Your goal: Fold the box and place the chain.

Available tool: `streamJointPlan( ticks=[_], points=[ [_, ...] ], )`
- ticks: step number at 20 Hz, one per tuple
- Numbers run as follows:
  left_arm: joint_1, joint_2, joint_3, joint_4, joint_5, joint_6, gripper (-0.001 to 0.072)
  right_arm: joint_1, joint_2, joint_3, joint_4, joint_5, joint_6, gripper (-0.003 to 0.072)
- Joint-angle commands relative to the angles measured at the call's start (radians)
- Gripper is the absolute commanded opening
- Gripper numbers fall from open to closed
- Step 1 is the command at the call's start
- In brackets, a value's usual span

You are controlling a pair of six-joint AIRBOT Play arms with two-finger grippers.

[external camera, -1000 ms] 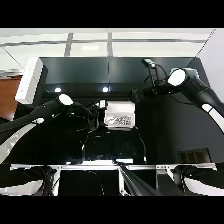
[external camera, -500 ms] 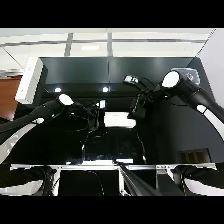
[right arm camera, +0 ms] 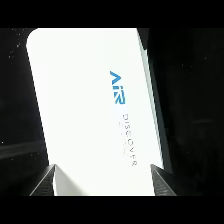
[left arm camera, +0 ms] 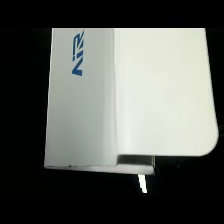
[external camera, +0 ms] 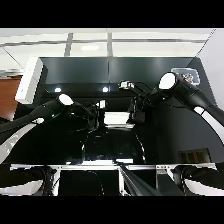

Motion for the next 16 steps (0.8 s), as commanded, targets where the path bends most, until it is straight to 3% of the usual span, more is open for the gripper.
streamJointPlan(
  ticks=[1,3,4,6,16],
  points=[
    [0.0,-0.001,0.0,0.0,0.001,0.0,0.0413,0.002,0.0,0.001,-0.003,-0.028,-0.005,0.0705],
    [0.0,-0.001,0.0,0.0,0.0,0.0,0.0412,0.003,0.0,0.001,-0.004,-0.022,-0.005,0.0417],
    [0.0,-0.001,0.0,0.0,0.0,0.0,0.0412,0.003,0.0,0.001,-0.007,-0.022,-0.005,0.0412],
    [0.0,-0.001,0.0,0.0,0.0,0.0,0.0413,0.003,0.0,0.001,-0.008,-0.026,-0.004,0.0206],
    [0.0,-0.001,0.0,0.0,0.001,0.0,0.0412,0.005,0.0,0.0,-0.036,-0.023,0.0,0.0193]
  ],
)
